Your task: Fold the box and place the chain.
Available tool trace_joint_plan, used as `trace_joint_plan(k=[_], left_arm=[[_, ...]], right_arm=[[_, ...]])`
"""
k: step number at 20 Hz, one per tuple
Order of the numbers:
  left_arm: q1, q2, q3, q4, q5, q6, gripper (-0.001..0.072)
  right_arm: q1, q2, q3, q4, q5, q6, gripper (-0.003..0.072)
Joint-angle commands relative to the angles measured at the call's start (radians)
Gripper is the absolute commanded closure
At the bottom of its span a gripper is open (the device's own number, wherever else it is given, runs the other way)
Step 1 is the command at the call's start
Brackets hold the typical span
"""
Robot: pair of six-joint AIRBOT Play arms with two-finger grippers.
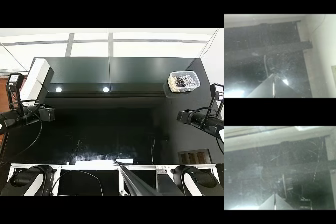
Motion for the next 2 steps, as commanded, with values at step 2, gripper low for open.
trace_joint_plan(k=[2], left_arm=[[0.0, 0.001, 0.0, -0.001, 0.001, 0.0, 0.0681]], right_arm=[[0.001, 0.001, 0.0, 0.0, 0.0, 0.0, 0.0672]])
